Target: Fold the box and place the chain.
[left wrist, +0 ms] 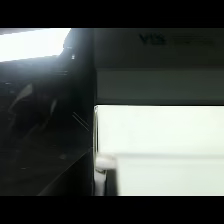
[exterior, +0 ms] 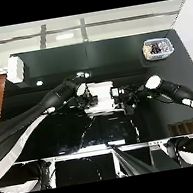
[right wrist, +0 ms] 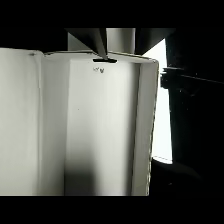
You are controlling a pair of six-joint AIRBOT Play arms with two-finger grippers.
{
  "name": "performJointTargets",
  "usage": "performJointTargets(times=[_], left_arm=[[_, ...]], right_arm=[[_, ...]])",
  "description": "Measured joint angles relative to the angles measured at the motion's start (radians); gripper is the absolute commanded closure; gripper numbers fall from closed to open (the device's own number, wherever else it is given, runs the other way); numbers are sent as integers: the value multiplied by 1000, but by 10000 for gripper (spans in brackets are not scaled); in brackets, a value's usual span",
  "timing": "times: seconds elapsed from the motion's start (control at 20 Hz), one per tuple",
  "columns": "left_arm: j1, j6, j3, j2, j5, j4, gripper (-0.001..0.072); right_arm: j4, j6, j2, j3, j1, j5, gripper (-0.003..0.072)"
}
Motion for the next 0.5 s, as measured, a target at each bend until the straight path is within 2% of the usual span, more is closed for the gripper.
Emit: performJointTargets(times=[0.25, 0.35, 0.45, 0.5], left_arm=[[-1, -2, 0, 0, 11, -14, 687], [-1, -2, 0, 0, 11, -14, 687], [-1, -2, 0, 0, 11, -15, 687], [-1, -2, 0, 0, 11, -16, 687]], right_arm=[[70, 5, -27, 0, 20, -50, 504], [80, 6, -30, 0, 21, -55, 477], [85, 7, -32, 0, 23, -58, 497], [85, 7, -32, 0, 23, -58, 470]])
